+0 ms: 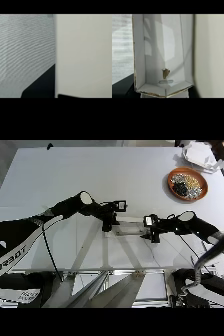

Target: Fold the box and place the chain.

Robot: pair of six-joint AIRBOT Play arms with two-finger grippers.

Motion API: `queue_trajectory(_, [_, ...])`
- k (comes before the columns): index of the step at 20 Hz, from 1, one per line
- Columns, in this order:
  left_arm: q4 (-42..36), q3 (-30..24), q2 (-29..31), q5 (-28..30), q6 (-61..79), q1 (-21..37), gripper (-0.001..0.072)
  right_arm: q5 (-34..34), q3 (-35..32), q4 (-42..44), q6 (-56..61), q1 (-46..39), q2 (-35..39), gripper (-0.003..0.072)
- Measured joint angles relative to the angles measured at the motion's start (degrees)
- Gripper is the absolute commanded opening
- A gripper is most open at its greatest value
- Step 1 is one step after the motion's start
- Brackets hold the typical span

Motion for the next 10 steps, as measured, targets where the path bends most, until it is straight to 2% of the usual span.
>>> queue_trajectory(3, [-0.02,0.0,0.0,0.0,0.0,-0.02,0.0012,-0.09,0.0,0.15,-0.04,0.15,-0.09,0.045])
queue_trajectory(4, [-0.02,0.0,0.0,0.02,0.0,-0.02,0.0012,-0.09,0.0,0.2,-0.07,0.17,-0.09,0.0411])
queue_trajectory(5, [-0.04,0.0,0.0,0.02,0.0,-0.02,0.0012,-0.11,0.0,0.2,-0.07,0.17,-0.09,0.0405])
queue_trajectory(10, [-0.07,0.0,0.0,0.04,-0.02,-0.02,0.0012,-0.17,-0.02,0.11,0.0,0.17,-0.09,0.0405])
